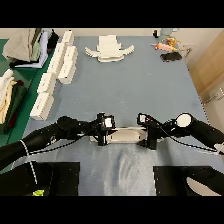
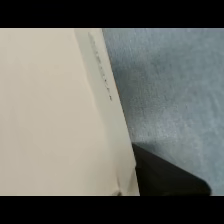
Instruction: Fold the box.
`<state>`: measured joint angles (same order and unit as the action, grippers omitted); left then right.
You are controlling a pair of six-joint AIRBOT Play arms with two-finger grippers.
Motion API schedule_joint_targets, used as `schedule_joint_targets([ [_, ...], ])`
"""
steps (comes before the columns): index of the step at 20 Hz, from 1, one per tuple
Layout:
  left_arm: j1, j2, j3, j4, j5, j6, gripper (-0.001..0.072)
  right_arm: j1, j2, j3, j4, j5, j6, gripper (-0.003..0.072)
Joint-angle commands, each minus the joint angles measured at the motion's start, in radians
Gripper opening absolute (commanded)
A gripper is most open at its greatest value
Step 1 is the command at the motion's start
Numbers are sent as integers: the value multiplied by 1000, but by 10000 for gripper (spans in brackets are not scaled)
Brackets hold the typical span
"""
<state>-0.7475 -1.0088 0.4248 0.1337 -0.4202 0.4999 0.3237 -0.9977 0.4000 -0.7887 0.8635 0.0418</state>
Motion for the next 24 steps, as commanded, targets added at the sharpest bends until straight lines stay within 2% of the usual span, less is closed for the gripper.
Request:
schedule_joint_targets([
  [1,0,1,1,0,0,0,13,1,0,-15,1,-24,-84,647],
  [9,0,1,1,0,0,0,12,1,0,-17,13,-87,-185,647],
  [24,0,1,1,0,0,0,13,2,7,-17,62,-53,-199,660],
])
